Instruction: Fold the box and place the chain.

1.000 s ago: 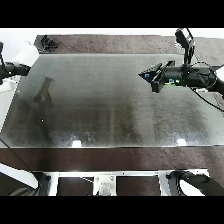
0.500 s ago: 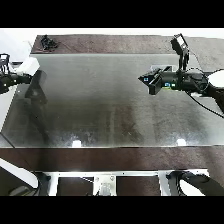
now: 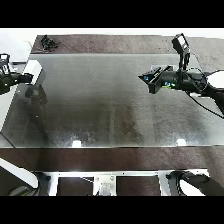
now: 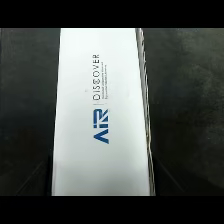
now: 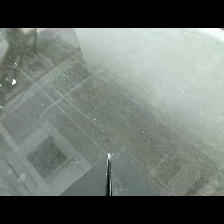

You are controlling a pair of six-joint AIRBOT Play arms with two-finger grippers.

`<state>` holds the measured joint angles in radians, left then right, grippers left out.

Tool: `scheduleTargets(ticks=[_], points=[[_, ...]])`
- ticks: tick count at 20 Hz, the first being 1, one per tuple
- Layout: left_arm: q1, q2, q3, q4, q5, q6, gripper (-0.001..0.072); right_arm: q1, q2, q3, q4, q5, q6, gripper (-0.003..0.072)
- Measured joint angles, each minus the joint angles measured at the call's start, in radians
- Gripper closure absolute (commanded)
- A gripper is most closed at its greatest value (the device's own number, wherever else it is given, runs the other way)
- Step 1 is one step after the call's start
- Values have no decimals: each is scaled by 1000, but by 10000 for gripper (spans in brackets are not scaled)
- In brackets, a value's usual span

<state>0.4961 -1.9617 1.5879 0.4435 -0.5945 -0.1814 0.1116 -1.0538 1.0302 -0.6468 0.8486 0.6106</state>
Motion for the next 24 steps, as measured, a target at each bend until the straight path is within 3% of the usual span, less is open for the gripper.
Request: scheduleTargets(ticks=[3,5,6,7,8,9,13,16,19,22,23,24], points=[[0,29,0,0,-8,-6,-11,0,0,0,0,-2,0,675],[1,65,0,11,-31,-15,-11,0,0,0,0,-3,0,630],[1,87,0,15,-50,-22,-2,0,0,0,1,-4,0,648],[1,108,0,18,-74,-32,216,0,0,0,2,-4,0,677],[1,132,0,20,-105,-42,629,0,0,0,2,-4,0,677],[1,156,0,23,-150,-51,694,0,1,0,2,-5,0,678],[-6,246,-2,-4,-373,-52,699,0,24,0,-15,-53,43,680],[-29,353,-44,-35,-430,-39,699,0,72,-2,-94,-102,114,680],[-77,518,-171,-53,-367,1,699,0,146,-27,-203,-156,209,681],[-137,711,-375,-79,-232,65,699,0,246,-107,-276,-240,278,682],[-138,716,-382,-81,-228,67,699,0,250,-110,-277,-243,279,682],[-180,833,-533,-137,-135,138,699,0,322,-190,-300,-306,301,682]])
